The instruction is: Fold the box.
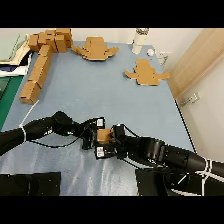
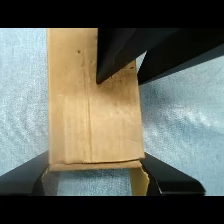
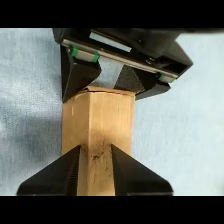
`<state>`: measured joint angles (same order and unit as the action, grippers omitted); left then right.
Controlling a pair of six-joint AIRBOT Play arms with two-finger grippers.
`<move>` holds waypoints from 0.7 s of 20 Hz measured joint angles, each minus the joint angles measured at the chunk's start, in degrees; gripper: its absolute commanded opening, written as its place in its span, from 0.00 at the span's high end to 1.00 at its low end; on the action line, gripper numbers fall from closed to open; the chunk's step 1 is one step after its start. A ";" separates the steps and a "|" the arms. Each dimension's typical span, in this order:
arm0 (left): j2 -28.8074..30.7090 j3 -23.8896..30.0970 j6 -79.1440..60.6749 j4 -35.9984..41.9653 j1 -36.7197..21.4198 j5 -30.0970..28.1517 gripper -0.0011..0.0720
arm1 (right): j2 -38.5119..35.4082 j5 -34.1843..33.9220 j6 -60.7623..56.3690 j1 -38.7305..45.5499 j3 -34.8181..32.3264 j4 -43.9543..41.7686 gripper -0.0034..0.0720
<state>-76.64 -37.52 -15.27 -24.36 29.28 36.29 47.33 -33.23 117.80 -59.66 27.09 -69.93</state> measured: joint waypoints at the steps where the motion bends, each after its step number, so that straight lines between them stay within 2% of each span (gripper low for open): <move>1: 0.00 0.00 -0.04 -0.02 0.00 0.02 0.33 | -0.35 -0.42 -0.17 -0.02 0.00 -0.02 0.58; 14: 0.00 0.00 -0.15 -0.11 0.00 0.20 0.33 | -4.02 -0.07 -0.57 -0.02 0.04 0.13 0.58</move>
<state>-76.64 -37.52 -15.42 -24.47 29.28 36.49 43.31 -33.30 117.23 -59.68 27.14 -69.80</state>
